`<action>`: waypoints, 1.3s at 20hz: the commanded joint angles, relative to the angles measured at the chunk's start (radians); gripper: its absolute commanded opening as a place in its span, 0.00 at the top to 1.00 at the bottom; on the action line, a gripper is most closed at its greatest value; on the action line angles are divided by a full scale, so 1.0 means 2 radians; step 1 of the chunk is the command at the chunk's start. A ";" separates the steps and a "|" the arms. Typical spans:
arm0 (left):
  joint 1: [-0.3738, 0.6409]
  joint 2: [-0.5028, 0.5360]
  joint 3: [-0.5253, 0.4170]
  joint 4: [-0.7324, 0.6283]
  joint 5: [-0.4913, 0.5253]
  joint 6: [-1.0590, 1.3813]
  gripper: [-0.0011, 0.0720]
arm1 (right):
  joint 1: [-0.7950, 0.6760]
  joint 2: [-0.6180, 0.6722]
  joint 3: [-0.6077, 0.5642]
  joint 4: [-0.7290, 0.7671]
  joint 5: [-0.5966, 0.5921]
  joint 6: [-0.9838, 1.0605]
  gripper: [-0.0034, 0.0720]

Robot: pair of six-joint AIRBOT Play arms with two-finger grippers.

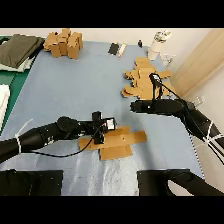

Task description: Fold the box.

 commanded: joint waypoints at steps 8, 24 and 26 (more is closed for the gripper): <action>-0.012 0.007 -0.022 -0.031 -0.048 0.003 0.98 | 0.000 0.000 0.000 0.000 0.000 0.000 0.95; 0.101 -0.019 -0.017 -0.162 -0.191 0.239 0.97 | 0.000 0.000 0.000 0.010 0.028 0.000 0.95; 0.101 -0.037 -0.018 -0.162 -0.191 0.241 0.97 | 0.000 0.000 0.000 0.012 0.031 0.000 0.95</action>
